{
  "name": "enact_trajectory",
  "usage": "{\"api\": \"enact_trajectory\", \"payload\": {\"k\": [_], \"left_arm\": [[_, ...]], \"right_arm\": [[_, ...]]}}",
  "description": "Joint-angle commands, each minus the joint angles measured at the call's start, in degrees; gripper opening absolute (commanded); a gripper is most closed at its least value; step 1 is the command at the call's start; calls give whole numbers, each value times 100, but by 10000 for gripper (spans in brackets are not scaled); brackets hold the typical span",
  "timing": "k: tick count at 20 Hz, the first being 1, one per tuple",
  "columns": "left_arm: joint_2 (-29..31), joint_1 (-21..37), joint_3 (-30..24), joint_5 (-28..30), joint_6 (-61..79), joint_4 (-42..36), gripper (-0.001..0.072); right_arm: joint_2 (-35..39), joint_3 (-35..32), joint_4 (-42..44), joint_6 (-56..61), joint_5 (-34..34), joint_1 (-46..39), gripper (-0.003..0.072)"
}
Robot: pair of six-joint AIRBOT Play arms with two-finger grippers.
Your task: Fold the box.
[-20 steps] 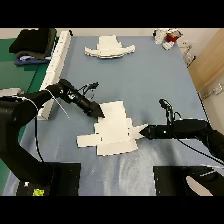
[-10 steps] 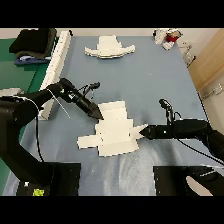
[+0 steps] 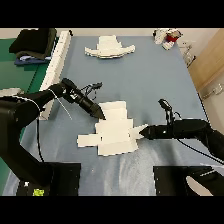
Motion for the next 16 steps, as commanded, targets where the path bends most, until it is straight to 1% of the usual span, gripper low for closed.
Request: {"api": "enact_trajectory", "payload": {"k": [1, 7, 8, 14, 15, 16], "left_arm": [[-4, -7, 7, 168, 2, -245, 126], [-4, -9, 7, 149, 35, -236, 121], [-4, -11, 7, 122, 81, -232, 7], [-2, -9, 7, -15, 201, -214, 13], [-2, -9, 7, -15, 245, -216, 13], [7, -9, 13, -20, 560, -236, 12]], "right_arm": [[-74, -2, 2, 0, -20, 7, 5], [-68, -2, 2, 0, -15, 7, 5], [-68, -2, 4, 0, -15, 7, 6], [-68, 0, 0, -2, 7, 4, 16], [-68, 0, -35, -4, 33, 4, 107], [-68, 15, -168, -4, 66, 4, 271]]}}
